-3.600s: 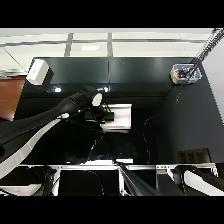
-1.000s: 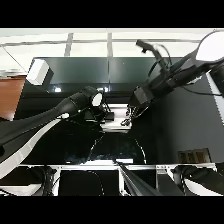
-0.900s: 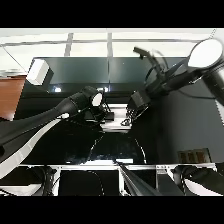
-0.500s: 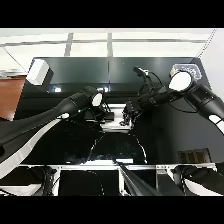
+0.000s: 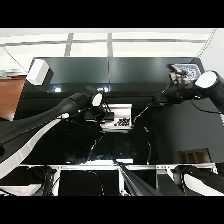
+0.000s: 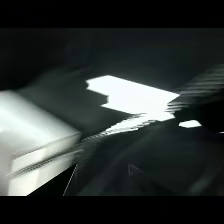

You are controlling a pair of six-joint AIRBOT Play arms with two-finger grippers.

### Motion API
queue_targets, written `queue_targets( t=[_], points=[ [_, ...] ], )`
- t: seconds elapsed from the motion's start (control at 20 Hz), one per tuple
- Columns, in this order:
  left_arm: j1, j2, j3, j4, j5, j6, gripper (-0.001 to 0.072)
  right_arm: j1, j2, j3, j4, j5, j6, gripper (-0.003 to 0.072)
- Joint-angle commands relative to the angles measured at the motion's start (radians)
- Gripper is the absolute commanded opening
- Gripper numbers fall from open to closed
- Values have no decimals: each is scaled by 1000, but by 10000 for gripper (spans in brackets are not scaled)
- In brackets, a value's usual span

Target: Fold the box and place the chain.

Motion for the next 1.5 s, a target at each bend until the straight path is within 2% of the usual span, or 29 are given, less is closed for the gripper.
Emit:
queue_targets(
  t=[0.0,0.05,0.15,0.35,0.5,0.6,0.75,0.8,0.85,0.95,1.0,1.1,1.2,1.3,1.45],
  points=[
    [1,0,0,0,1,0,29,-133,-13,-117,-193,-371,219,605],
    [1,0,0,0,1,0,29,-141,-43,-125,-188,-437,253,720],
    [1,0,0,0,2,0,29,-151,-142,-74,-181,-485,304,720],
    [1,0,0,0,14,0,29,-161,-385,182,-180,-416,371,720],
    [1,0,0,0,11,0,29,-161,-499,335,-179,-404,374,719],
    [1,0,0,0,11,0,29,-161,-535,385,-161,-400,371,716],
    [1,0,0,0,11,0,29,-162,-546,392,-159,-386,367,176],
    [1,0,0,0,11,0,29,-164,-545,392,-159,-355,356,67],
    [1,0,0,0,11,0,29,-169,-541,392,-159,-313,344,15],
    [1,0,0,0,11,0,29,-175,-507,392,-156,-224,273,13],
    [1,0,0,0,11,0,29,-172,-467,392,-142,-169,173,12],
    [1,0,0,0,11,0,29,-162,-352,391,-82,-21,8,12],
    [1,0,0,0,11,0,29,-159,-203,391,-57,117,-45,13],
    [1,0,0,0,11,0,29,-159,-49,391,-27,139,-47,13],
    [1,0,0,0,7,0,29,-159,126,392,113,147,-52,12]
  ],
)
